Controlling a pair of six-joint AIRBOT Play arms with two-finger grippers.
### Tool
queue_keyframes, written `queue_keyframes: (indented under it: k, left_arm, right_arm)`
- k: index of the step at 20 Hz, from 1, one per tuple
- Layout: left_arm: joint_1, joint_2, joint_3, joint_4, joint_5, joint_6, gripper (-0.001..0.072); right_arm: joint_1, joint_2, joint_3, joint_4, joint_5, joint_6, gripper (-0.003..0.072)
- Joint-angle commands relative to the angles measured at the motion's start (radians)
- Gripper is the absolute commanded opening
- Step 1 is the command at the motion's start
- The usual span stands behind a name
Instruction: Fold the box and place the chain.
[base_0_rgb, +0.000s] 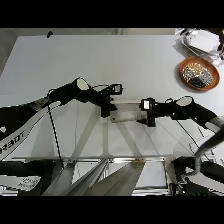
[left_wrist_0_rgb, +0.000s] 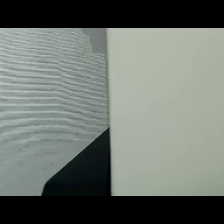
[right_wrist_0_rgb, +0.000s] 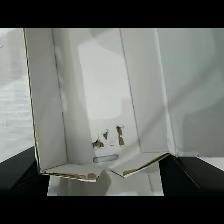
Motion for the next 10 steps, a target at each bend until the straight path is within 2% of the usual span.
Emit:
queue_keyframes:
  k: [1, 7, 10]
  left_arm:
    - [0.000, 0.001, 0.000, -0.001, 0.004, -0.001, 0.0013]
    - [0.000, 0.001, 0.000, -0.001, 0.004, -0.001, 0.0013]
    - [0.000, 0.001, 0.000, -0.001, 0.004, -0.001, 0.0013]
  right_arm:
    - [0.012, -0.029, 0.005, 0.010, 0.005, -0.037, 0.0666]
    - [0.012, -0.104, 0.063, 0.017, 0.047, -0.025, 0.0652]
    - [0.011, -0.110, 0.072, 0.016, 0.045, -0.025, 0.0603]
